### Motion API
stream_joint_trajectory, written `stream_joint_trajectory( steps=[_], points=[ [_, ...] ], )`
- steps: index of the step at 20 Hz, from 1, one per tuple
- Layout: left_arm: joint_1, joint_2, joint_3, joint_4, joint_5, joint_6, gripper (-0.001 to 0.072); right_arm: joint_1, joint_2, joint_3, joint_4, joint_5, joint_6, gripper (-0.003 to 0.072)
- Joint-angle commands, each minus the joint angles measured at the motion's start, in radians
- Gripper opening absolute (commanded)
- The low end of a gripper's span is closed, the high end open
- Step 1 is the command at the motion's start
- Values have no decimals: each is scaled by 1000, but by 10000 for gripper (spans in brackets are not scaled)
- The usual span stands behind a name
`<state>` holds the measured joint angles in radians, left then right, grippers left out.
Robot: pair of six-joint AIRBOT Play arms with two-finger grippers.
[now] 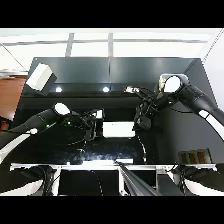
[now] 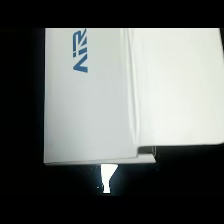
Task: Fold the box and place the chain.
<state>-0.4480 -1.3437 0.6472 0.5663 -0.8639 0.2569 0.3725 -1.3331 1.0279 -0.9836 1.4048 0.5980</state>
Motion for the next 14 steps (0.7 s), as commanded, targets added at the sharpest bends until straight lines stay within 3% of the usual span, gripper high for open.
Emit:
stream_joint_trajectory(
  steps=[1,14],
  points=[
    [0,0,0,0,0,0,492,18,0,0,-29,10,5,690],
    [0,0,0,1,0,0,492,42,1,0,-45,28,46,690]
  ],
)
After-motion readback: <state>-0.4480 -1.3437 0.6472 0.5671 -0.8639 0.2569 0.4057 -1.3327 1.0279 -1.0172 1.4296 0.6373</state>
